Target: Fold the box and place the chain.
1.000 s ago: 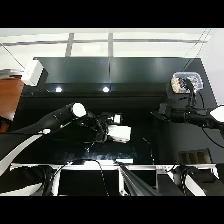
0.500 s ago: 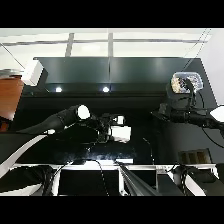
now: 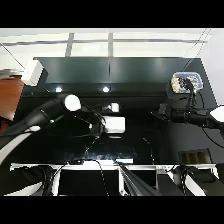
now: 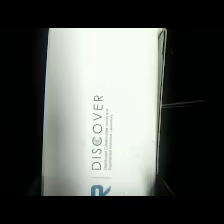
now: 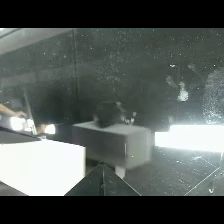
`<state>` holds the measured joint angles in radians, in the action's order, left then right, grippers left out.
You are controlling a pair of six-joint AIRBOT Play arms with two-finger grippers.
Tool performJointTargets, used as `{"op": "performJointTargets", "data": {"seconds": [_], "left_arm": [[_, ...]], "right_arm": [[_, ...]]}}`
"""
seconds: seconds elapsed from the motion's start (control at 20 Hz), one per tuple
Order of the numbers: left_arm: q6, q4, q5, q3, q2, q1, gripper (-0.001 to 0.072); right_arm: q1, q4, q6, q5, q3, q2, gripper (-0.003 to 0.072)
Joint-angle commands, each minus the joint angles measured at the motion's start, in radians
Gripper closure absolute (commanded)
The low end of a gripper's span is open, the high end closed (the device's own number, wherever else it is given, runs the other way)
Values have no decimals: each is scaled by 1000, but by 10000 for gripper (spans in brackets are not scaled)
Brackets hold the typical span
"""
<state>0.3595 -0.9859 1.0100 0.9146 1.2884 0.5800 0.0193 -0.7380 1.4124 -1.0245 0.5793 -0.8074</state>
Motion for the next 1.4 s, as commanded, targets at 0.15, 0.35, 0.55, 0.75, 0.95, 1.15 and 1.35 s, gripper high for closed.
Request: {"op": "performJointTargets", "data": {"seconds": [0.15, 0.35, 0.55, 0.75, 0.95, 1.15, 1.35], "left_arm": [[225, -118, 251, 8, -103, -492, 545], [225, -114, 160, 8, -100, -895, 543], [230, -26, 3, 8, -60, -1196, 542], [238, -10, -176, 8, -18, -1350, 529], [261, 4, -299, 15, 69, -1354, 529], [261, 1, -346, 81, 179, -1266, 529], [261, 0, -352, 143, 245, -1186, 528]], "right_arm": [[0, 0, -12, 0, 1, 1, 664], [0, 0, -14, 1, 1, 1, 663], [0, 0, -14, 11, 1, 1, 663], [0, 0, -14, 15, 1, 0, 663], [0, 1, -13, 31, 1, 0, 664], [0, 3, 8, 48, 1, 0, 663], [0, 1, 10, 64, 1, 0, 663]]}}
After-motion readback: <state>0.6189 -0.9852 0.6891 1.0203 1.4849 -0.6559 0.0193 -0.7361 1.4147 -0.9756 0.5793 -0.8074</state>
